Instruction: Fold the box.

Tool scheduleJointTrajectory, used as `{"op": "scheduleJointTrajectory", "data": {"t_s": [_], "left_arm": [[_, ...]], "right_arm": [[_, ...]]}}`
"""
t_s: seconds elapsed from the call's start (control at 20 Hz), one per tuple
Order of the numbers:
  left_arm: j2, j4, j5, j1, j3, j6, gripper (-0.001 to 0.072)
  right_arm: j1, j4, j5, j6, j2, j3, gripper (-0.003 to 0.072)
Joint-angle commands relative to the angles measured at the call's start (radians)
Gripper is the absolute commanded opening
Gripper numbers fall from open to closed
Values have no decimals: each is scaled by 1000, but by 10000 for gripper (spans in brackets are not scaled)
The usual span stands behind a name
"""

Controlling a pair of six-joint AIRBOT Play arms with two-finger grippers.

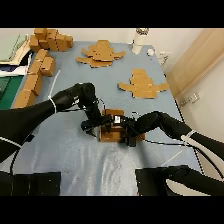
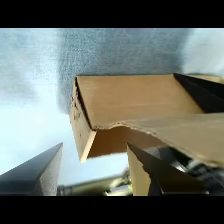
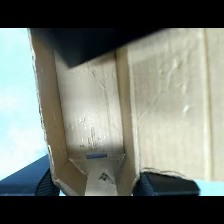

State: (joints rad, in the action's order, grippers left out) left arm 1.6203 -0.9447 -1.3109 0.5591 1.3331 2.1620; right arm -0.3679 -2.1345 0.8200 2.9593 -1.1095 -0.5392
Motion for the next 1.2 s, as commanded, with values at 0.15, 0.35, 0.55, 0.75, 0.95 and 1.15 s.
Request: {"op": "scheduleJointTrajectory", "data": {"t_s": [0.15, 0.35, 0.55, 0.75, 0.95, 1.15], "left_arm": [[1, 135, -67, -163, 2, -187, 609], [0, 157, -190, -273, 2, -468, 609], [0, 110, -161, -362, 2, -1004, 26], [0, 106, -137, -320, 2, -1369, 11], [-16, -32, 38, -243, -15, -1488, 8], [-129, 61, 249, -251, -213, -1672, 6]], "right_arm": [[-1, 0, 1, 0, 0, 0, 536], [-1, 0, 1, 0, 0, 0, 536], [-1, 0, 1, 0, 0, 0, 536], [-1, 0, 1, 0, 0, 0, 536], [-1, 0, 1, 0, 0, 0, 536], [-1, 0, 1, 0, 0, 0, 536]]}}
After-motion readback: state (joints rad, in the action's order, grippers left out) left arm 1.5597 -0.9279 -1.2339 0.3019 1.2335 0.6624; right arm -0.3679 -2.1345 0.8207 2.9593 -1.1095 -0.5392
